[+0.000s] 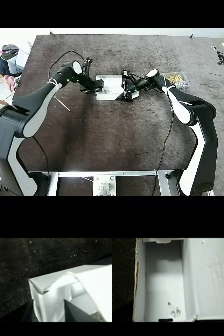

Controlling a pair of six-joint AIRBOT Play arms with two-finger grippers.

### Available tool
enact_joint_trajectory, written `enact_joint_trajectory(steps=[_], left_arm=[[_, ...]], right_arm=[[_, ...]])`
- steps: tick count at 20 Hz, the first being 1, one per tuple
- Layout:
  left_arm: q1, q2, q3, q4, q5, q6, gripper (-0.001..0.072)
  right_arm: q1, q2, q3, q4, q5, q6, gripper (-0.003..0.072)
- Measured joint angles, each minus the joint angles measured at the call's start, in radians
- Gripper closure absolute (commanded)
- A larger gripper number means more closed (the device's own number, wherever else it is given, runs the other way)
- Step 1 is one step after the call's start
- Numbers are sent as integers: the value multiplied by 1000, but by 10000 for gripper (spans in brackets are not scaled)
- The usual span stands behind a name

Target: Fold the box and place the chain.

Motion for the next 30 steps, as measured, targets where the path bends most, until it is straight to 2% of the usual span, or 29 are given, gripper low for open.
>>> enact_joint_trajectory(steps=[5, 8, 17, 21, 23, 25, 28, 30], left_arm=[[-68, -29, 83, 208, -49, -161, 416], [-82, -52, 111, 278, -81, -215, 415], [-116, -107, 182, 366, -134, -309, 416], [-130, -143, 246, 422, -200, -366, 425], [-133, -154, 261, 439, -222, -393, 498], [-136, -161, 269, 451, -233, -414, 498], [-138, -166, 274, 455, -240, -441, 668], [-142, -171, 276, 464, -246, -447, 669]], right_arm=[[0, 0, 0, 0, 0, 0, 225], [0, 0, 0, 0, 0, 0, 225], [0, 0, 0, 0, 0, 0, 225], [0, 0, 0, 0, 0, 0, 225], [0, 0, 0, 0, 0, 0, 225], [0, 0, 0, 0, 0, 0, 225], [1, 0, 0, 3, -2, 0, 225], [2, 0, 0, 2, -2, 0, 225]])
